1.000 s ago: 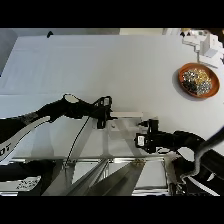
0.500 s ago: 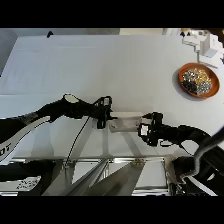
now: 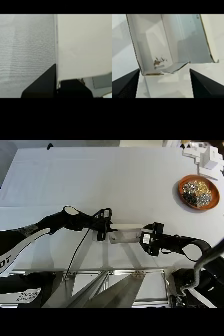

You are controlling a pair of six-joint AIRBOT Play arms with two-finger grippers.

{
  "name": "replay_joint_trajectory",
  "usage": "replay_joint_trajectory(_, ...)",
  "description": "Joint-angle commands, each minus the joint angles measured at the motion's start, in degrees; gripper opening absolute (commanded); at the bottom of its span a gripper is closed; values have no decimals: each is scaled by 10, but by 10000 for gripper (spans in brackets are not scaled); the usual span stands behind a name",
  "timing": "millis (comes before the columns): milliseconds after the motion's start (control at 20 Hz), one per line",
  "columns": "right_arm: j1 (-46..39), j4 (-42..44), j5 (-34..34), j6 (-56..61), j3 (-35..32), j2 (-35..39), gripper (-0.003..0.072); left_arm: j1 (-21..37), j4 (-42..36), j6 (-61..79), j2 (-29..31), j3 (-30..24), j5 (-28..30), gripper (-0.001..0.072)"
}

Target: Fold the box and place the chain.

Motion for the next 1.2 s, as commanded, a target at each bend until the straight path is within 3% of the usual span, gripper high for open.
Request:
replay_joint_trajectory(0,-19,64,2,-78,1,-35,695,0,0,0,0,0,0,10)
replay_joint_trajectory(300,-73,109,2,-135,1,-48,695,0,0,0,0,0,0,10)
replay_joint_trajectory(700,-97,261,39,-312,2,-126,692,0,0,0,0,0,0,10)
replay_joint_trajectory(1100,-154,272,127,-366,47,-206,680,0,0,0,0,0,0,10)
replay_joint_trajectory(1150,-154,272,141,-381,50,-217,653,0,0,0,0,0,0,10)
